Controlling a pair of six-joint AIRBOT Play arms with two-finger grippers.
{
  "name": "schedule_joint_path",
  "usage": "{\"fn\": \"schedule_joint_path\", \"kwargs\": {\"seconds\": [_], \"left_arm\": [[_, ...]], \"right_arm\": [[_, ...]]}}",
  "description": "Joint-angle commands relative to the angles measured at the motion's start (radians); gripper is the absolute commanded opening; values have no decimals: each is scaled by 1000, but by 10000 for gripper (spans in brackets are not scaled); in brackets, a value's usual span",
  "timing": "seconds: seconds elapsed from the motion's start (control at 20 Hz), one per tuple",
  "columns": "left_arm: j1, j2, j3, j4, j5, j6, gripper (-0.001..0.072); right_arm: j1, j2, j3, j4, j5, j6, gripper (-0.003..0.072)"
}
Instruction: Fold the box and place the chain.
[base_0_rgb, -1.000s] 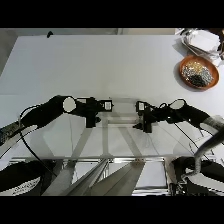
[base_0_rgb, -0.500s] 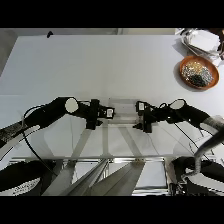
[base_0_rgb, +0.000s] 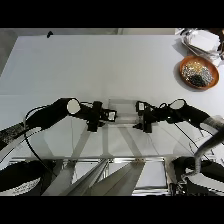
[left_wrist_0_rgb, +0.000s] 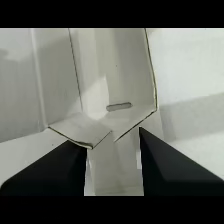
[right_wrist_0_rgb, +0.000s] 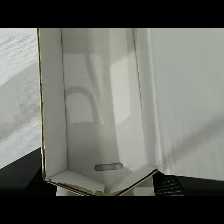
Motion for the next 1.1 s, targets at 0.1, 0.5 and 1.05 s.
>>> {"fn": "schedule_joint_path", "kwargs": {"seconds": [0.1,0.5,1.05], "left_arm": [[-7,-1,0,-16,52,6,227],[-63,-3,0,-53,122,6,129],[-120,-77,0,-102,185,2,324]], "right_arm": [[0,1,1,0,0,0,404],[0,1,1,0,0,0,404],[0,1,1,0,0,0,404]]}}
